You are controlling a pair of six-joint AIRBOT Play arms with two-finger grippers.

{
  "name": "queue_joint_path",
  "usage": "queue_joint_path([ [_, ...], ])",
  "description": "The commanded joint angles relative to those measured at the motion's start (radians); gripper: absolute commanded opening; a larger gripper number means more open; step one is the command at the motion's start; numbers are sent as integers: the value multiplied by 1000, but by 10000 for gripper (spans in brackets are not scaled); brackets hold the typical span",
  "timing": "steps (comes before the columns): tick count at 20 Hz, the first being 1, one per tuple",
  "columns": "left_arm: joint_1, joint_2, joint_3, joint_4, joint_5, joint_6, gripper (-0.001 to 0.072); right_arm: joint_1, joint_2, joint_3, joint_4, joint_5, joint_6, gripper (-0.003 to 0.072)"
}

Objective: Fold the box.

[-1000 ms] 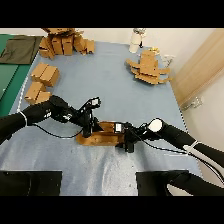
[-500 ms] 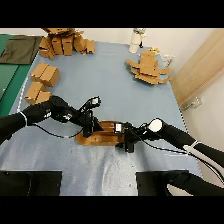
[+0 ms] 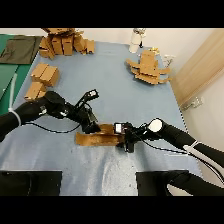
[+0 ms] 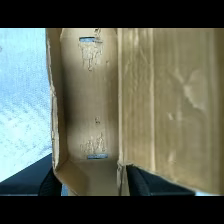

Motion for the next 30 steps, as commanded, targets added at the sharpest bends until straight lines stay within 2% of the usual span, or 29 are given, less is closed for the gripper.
queue_joint_path([
  [1, 32, 129, 7, 212, -24, -201, 667, 0, 0, 0, -5, 1, 1, 419],
  [3, 43, 216, 7, 307, -35, -293, 666, 0, 0, 0, -6, 1, 2, 448],
  [4, 45, 248, 6, 341, -53, -336, 665, 0, 0, 0, -5, 1, 6, 523],
  [7, 44, 283, 5, 367, -115, -444, 665, 0, 0, 0, -5, 1, 6, 523],
  [8, 44, 282, 3, 368, -133, -471, 645, 0, 0, 0, -5, 1, 6, 524],
  [10, 44, 278, -5, 369, -183, -489, 423, 0, 1, 0, -4, 1, 6, 525],
  [14, 34, 275, -15, 364, -258, -568, 414, 0, 1, 0, -4, 1, 6, 549],
  [15, 18, 275, -18, 362, -266, -621, 322, 0, 1, 0, -3, 1, 6, 548],
  [16, -6, 273, -20, 360, -277, -649, 100, 0, 1, 0, -4, 1, 6, 548],
  [17, -44, 267, -20, 353, -281, -661, 12, 0, 1, 0, -4, 1, 6, 548],
  [21, -183, 205, -14, 185, -114, -705, 10, 0, 1, 0, -4, 2, 6, 548],
  [25, -169, 62, 38, 12, -38, -675, 11, 0, 1, 0, -4, 2, 6, 532],
  [28, -159, -40, 97, -11, 39, -664, 11, 0, 1, 0, -4, 2, 5, 532],
  [30, -154, -94, 144, -18, 63, -674, 11, 0, 1, 0, -4, 2, 5, 497],
])
